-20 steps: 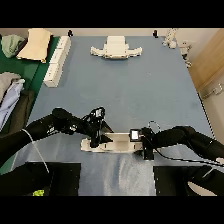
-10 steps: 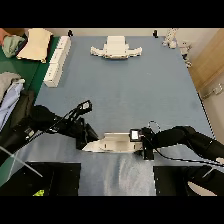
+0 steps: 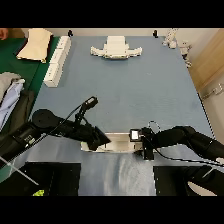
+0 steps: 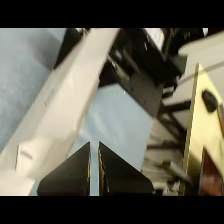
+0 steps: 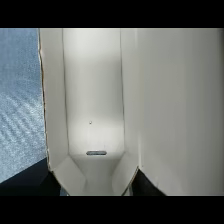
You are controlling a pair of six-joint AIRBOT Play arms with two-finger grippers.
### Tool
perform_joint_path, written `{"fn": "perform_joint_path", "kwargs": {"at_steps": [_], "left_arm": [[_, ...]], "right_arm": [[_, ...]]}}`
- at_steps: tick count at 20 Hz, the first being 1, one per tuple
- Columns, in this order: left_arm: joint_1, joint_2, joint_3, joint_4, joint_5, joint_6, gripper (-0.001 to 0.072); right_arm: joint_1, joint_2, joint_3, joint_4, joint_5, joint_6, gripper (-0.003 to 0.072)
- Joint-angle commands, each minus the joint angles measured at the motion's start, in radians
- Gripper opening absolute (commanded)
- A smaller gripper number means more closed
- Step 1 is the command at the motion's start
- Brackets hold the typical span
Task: Fold the box.
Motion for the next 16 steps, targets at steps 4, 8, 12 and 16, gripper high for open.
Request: {"fn": "perform_joint_path", "kwargs": {"at_steps": [4, 8, 12, 16], "left_arm": [[-0.026, -0.236, 0.113, -0.094, 0.183, -0.061, 0.0016], [-0.026, -0.369, 0.127, -0.08, 0.243, -0.158, 0.0015], [-0.027, -0.439, 0.127, 0.037, 0.224, -0.368, 0.0014], [-0.029, -0.459, 0.127, 0.034, 0.206, -0.379, 0.0015]], "right_arm": [[0.0, 0.0, 0.0, 0.0, 0.0, 0.0, 0.0567], [0.0, 0.0, 0.0, 0.0, 0.0, 0.0, 0.0567], [0.0, 0.0, 0.0, 0.0, 0.0, 0.0, 0.0567], [0.0, 0.0, 0.0, 0.0, 0.0, 0.0, 0.0567]]}}
